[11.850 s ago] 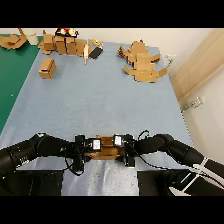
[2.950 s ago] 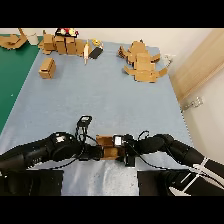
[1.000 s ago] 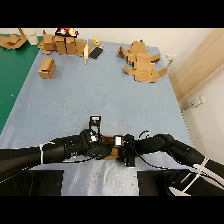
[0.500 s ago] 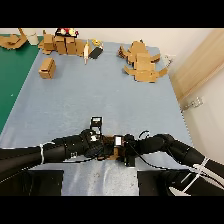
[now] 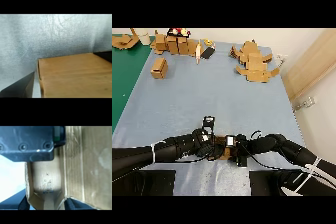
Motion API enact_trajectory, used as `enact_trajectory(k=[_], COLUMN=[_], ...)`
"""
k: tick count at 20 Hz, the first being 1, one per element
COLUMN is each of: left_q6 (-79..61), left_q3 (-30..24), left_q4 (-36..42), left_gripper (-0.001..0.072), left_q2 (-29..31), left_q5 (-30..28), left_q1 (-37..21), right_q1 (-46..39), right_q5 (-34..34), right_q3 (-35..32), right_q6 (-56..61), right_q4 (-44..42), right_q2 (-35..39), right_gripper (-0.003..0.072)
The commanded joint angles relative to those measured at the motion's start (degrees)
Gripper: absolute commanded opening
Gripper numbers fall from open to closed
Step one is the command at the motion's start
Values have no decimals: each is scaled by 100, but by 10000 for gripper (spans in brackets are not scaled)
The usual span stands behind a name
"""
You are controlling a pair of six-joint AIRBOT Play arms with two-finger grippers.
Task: Fold the box.
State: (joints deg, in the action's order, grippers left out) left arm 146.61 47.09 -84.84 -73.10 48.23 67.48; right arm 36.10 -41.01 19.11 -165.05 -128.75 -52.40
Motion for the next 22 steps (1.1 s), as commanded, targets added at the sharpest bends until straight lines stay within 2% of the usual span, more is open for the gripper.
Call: enact_trajectory(k=[1, 8, 13, 17, 22], left_q6=[-192, 50, 734, 728, 726], left_q3=[-2, 11, 306, 667, 684], left_q4=[61, 118, -282, -439, -431], left_gripper=[471, 472, 472, 472, 472], left_q2=[-2, -2, -90, -334, -503], left_q5=[-216, -111, 734, 1034, 1274], left_q1=[-4, -4, 4, 39, 39], right_q1=[7, 7, 7, 7, 7], right_q5=[2, 2, 4, 2, 2], right_q3=[-4, -4, -4, -4, -4], right_q6=[4, 4, 4, 4, 4], right_q4=[-2, -2, -2, -2, -2], right_q2=[-2, -2, -4, -2, -2], right_gripper=[435, 435, 435, 435, 435])
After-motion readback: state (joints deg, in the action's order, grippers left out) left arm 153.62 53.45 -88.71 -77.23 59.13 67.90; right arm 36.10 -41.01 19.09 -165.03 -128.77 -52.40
